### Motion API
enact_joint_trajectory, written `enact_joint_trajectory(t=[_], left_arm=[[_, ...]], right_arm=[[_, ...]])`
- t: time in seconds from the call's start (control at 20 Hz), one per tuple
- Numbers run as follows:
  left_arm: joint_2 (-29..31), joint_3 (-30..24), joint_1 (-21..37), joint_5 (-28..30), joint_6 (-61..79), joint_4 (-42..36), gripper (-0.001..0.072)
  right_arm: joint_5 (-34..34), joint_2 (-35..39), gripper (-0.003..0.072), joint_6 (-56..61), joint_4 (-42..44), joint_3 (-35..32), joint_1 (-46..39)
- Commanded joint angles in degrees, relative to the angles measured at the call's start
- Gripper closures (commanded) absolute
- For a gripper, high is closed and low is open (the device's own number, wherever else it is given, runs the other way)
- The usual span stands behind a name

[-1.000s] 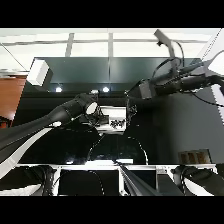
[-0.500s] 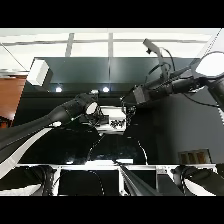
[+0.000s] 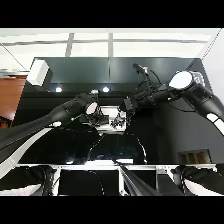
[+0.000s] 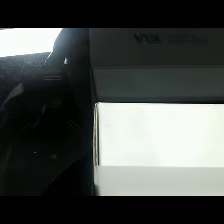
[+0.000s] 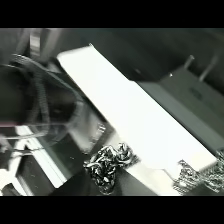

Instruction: Fold the box and place the chain.

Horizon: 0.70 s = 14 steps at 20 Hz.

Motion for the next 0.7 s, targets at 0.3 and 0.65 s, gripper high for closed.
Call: enact_joint_trajectory(t=[0.3,0.65], left_arm=[[-0.02,-0.02,0.0,0.0,0.0,0.02,0.0678],[-0.02,-0.02,0.0,-0.04,0.0,0.02,0.0678]], right_arm=[[-1.73,5.16,0.0029,-12.68,-14.03,-8.63,-12.46],[-33.94,3.3,-0.0033,-13.38,-16.35,-20.35,-8.96]])
